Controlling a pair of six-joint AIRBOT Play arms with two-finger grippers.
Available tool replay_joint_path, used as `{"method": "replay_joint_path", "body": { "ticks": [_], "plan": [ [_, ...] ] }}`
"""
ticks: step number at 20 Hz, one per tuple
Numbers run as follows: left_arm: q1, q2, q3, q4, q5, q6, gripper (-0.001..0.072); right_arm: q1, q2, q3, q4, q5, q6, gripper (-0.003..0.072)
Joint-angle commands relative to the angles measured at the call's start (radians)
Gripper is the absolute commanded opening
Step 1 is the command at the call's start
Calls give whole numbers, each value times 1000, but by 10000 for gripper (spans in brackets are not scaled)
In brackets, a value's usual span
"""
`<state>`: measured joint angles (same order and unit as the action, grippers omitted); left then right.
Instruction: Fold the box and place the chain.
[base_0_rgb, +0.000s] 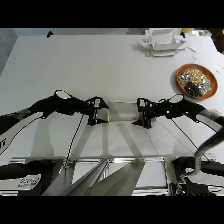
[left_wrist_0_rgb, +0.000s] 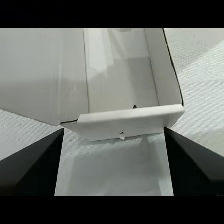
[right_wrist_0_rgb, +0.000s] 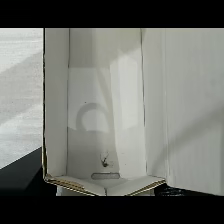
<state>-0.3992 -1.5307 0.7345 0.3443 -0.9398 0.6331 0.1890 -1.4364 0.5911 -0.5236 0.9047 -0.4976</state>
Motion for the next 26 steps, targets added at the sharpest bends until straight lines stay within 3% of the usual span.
{"method": "replay_joint_path", "body": {
  "ticks": [1, 18, 19, 21, 24, 25, 26],
  "plan": [
    [-18, -2, 0, 6, -6, -2, 711, 1, 1, 1, 1, 0, 3, 349],
    [-32, -23, 0, -60, 13, -65, 693, 1, 1, 1, 1, 0, 3, 349],
    [-33, -23, 0, -60, 16, -68, 605, 1, 1, 1, 1, 0, 3, 349],
    [-32, -23, 0, -59, 16, -69, 360, 1, 1, 1, 1, 0, 3, 349],
    [-32, -23, 0, -59, 16, -69, 171, 1, 1, 1, 1, 0, 3, 349],
    [-32, -23, 0, -59, 16, -69, 134, 1, 1, 1, 0, 0, 3, 349],
    [-32, -23, 0, -60, 16, -69, 142, 1, 1, 1, 1, 0, 3, 349]
  ]
}}
